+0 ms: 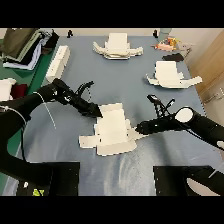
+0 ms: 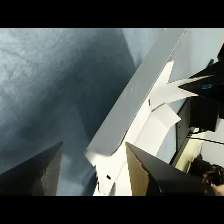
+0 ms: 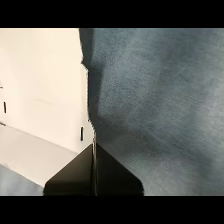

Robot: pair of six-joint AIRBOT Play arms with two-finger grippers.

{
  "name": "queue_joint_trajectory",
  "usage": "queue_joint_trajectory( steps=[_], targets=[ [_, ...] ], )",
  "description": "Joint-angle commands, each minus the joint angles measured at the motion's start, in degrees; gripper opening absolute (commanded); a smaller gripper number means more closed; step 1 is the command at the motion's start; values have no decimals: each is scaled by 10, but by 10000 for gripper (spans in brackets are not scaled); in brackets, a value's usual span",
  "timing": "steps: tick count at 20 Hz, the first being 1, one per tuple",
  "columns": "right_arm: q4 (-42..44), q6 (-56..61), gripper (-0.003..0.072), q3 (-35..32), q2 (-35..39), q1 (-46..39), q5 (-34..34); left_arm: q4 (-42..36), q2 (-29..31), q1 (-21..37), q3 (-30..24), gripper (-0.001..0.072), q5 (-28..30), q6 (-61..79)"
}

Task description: Fold the box.

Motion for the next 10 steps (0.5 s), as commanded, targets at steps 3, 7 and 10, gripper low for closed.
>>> queue_joint_trajectory(
  steps=[3, 7, 10],
  targets=[
    [0, 0, 4, 0, -1, 2, -4, -37, -54, -33, 24, 319, -70, 88],
    [0, 0, 4, 0, -1, 2, -2, -37, -54, -34, 37, 294, -70, 96],
    [0, 0, 4, 0, -1, 2, 1, -35, -54, -34, 38, 116, -70, 97]
  ],
)
